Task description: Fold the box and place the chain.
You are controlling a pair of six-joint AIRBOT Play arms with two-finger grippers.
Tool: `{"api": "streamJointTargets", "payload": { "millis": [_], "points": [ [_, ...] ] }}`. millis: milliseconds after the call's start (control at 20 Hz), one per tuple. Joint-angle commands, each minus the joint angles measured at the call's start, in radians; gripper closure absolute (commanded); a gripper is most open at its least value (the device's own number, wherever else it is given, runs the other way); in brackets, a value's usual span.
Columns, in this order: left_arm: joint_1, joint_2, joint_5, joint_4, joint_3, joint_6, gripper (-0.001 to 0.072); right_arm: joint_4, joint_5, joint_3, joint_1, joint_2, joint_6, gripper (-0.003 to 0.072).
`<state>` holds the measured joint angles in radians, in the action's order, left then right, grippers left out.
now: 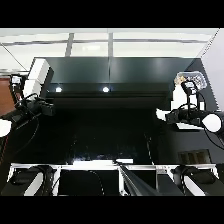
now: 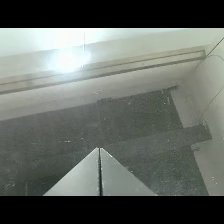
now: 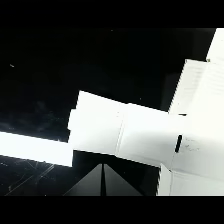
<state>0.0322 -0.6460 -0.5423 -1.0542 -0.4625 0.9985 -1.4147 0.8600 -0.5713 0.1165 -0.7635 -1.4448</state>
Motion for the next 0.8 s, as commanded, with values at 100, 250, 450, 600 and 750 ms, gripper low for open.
{"api": "streamJointTargets", "payload": {
  "millis": [100,250,450,600,750],
  "points": [
    [0.000,0.000,0.000,0.000,0.000,0.000,0.0680,0.000,0.000,0.000,0.000,0.000,0.000,0.0671],
    [0.000,0.000,0.000,0.000,0.000,0.000,0.0681,0.000,0.000,0.000,0.000,0.000,0.000,0.0671],
    [0.000,0.000,0.000,0.000,0.000,0.000,0.0680,0.000,0.000,0.000,0.000,0.000,0.000,0.0671],
    [0.000,0.000,0.008,0.000,0.000,0.000,0.0680,0.000,0.000,0.000,0.000,0.000,0.000,0.0671],
    [0.000,0.000,0.012,0.000,0.000,0.000,0.0680,0.000,-0.003,0.000,0.000,0.000,0.000,0.0671]
  ]
}}
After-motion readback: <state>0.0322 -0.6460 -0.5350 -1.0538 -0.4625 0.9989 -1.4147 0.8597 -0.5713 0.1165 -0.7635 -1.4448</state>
